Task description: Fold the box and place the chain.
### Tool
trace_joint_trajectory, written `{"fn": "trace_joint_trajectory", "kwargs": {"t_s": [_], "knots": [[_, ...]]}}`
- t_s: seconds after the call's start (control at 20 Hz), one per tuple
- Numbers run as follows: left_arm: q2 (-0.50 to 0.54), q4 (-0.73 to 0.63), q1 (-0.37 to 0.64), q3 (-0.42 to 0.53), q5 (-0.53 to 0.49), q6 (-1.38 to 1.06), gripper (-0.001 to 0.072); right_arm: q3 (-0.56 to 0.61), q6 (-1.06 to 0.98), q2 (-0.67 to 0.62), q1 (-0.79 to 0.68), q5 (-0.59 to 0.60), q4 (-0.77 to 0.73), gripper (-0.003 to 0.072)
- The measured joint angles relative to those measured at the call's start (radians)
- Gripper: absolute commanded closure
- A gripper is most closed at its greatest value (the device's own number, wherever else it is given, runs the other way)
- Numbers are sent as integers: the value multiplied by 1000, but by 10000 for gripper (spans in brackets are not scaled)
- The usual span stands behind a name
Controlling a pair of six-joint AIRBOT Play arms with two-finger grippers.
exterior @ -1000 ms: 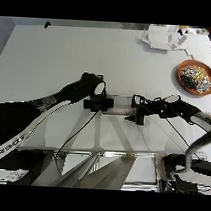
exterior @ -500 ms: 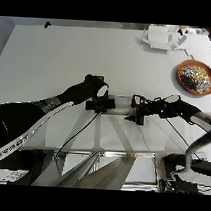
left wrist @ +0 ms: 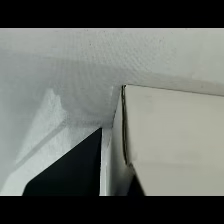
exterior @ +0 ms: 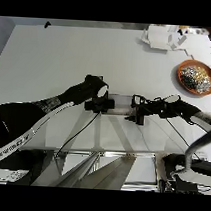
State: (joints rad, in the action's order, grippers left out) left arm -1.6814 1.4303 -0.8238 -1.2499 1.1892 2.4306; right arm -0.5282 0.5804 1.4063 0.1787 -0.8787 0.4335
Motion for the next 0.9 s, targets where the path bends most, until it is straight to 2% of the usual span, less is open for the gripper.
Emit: {"fn": "trace_joint_trajectory", "kwargs": {"t_s": [0.45,0.5,0.6,0.65,0.8,0.9], "knots": [[7,6,0,-31,6,-29,543,0,0,0,0,0,0,249],[6,9,0,-32,3,-30,556,0,0,0,0,0,0,249],[2,14,0,-33,-3,-31,688,0,0,0,0,0,0,249],[0,21,0,-34,0,-45,708,0,1,0,0,0,0,249],[-3,23,-4,-34,1,-38,708,0,1,0,0,0,0,249],[-4,23,-5,-35,0,-36,653,0,1,0,0,0,0,249]]}}
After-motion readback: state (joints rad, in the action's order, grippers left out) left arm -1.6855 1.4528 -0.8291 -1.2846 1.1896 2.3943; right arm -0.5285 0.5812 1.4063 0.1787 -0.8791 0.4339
